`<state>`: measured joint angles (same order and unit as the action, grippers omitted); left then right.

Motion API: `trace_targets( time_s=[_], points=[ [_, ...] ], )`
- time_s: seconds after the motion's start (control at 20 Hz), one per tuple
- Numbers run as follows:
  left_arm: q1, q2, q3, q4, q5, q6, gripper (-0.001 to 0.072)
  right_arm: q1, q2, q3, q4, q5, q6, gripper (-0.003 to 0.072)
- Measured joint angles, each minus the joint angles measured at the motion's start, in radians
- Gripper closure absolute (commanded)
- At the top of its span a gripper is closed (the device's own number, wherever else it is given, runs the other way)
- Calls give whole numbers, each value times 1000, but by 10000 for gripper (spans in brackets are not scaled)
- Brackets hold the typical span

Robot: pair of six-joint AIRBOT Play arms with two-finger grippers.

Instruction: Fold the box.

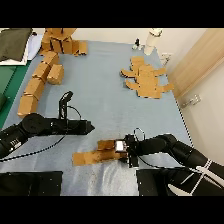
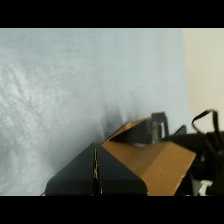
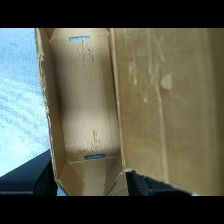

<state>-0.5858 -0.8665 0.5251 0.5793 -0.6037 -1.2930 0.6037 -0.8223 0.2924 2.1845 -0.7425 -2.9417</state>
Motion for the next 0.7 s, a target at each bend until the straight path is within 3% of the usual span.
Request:
trace_targets(
  time_s=[0.15,0.35,0.4,0.45,0.7],
  points=[
    [23,59,-16,115,-93,0,703,0,0,0,0,0,0,221],
    [-7,230,-71,293,-230,34,692,0,0,0,0,0,0,220],
    [-29,274,-84,332,-260,60,385,0,0,0,0,0,0,221],
    [-56,316,-97,366,-280,94,14,0,0,0,0,0,0,221],
    [-184,372,-156,445,-245,262,17,0,0,0,0,0,0,220]
  ],
)
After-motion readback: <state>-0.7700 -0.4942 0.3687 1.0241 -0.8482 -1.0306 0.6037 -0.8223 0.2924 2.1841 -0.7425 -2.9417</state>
